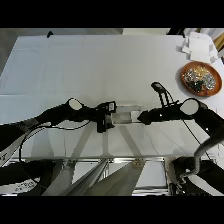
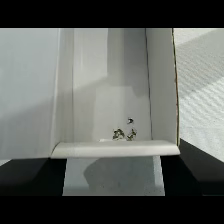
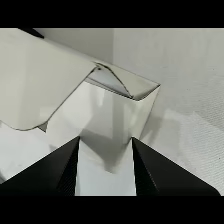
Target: Fold the box and place the chain.
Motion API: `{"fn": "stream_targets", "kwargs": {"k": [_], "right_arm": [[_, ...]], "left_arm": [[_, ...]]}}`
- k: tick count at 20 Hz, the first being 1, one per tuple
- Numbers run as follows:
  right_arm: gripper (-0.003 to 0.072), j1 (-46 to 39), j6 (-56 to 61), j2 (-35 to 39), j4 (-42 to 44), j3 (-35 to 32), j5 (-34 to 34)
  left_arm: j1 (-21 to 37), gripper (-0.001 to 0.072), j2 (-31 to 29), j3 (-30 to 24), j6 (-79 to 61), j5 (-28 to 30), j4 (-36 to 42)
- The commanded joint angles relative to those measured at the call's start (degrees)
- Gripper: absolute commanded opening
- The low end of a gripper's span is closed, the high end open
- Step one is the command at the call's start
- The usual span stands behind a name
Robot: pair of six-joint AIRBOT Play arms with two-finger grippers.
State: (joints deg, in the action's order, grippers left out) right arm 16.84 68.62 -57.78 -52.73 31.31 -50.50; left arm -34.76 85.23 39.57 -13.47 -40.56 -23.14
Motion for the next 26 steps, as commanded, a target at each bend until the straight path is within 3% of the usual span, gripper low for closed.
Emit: {"fn": "stream_targets", "kwargs": {"k": [1,4,13,19,22,26], "right_arm": [[0.0376,3.74,7.02,-0.04,-7.08,1.20,1.95],[0.0376,5.99,13.75,-0.35,-13.25,2.19,2.08],[0.0378,13.05,25.11,-10.14,-19.80,9.94,-1.14],[0.0412,14.71,31.65,-12.83,-26.40,11.98,-3.61],[0.0413,14.71,32.22,-15.82,-27.65,15.43,-8.15],[0.0409,15.63,35.12,-17.70,-28.30,16.55,-8.63]], "left_arm": [[0.02,0.0272,-0.02,-0.02,-0.02,0.02,-0.02],[0.02,0.0272,-0.02,-0.02,-0.02,0.02,-0.02],[0.02,0.0272,-0.02,-0.02,-0.02,0.02,-0.02],[0.02,0.0272,-0.02,-0.04,-0.02,0.02,-0.02],[0.02,0.0272,-0.02,-0.04,-0.02,0.02,-0.02],[0.02,0.0272,-0.02,-0.02,-0.02,0.00,-0.02]]}}
